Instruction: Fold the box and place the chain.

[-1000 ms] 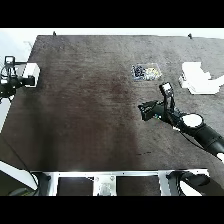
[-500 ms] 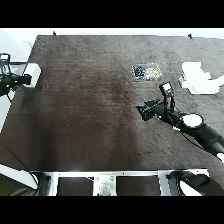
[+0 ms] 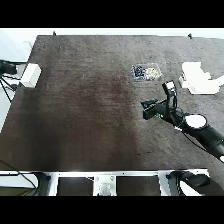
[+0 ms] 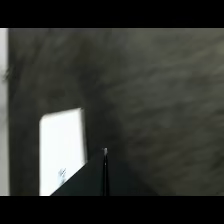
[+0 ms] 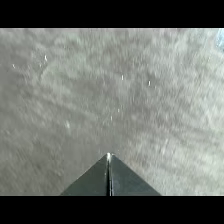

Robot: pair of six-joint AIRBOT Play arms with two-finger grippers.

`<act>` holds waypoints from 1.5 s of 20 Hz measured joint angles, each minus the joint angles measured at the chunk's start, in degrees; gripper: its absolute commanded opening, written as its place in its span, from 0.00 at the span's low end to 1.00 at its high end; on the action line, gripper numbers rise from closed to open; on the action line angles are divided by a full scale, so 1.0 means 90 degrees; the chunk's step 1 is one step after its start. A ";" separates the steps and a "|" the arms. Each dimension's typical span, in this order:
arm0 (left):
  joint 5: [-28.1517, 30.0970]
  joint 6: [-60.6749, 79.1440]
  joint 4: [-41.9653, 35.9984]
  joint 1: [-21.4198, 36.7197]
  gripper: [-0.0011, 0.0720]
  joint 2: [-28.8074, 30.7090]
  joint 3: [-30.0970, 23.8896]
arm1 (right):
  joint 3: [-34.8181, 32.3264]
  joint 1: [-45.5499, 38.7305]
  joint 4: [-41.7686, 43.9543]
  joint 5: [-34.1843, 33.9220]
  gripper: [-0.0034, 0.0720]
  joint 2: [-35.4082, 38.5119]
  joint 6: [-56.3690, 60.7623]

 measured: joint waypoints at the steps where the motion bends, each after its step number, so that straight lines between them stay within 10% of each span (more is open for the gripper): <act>1: -0.0257 0.0189 -0.0364 0.0007 0.03 0.0355 -0.0117 | 0.0000 0.0000 0.0007 0.0002 0.06 0.0197 0.0000; 15: -0.0005 0.3689 -0.4517 -0.0010 0.03 0.6118 -0.5999 | -0.0891 0.0000 -0.0017 -0.0833 0.06 0.2732 -0.0002; 22: 0.0486 0.4053 -0.4607 -0.0015 0.03 0.7011 -0.7776 | -0.1778 0.0000 -0.0352 -0.1205 0.06 0.3031 -0.0017; 30: 0.1025 0.4267 -0.4605 -0.0015 0.04 0.7118 -0.8191 | -0.2115 0.0000 -0.0678 -0.1282 0.06 0.3060 -0.0027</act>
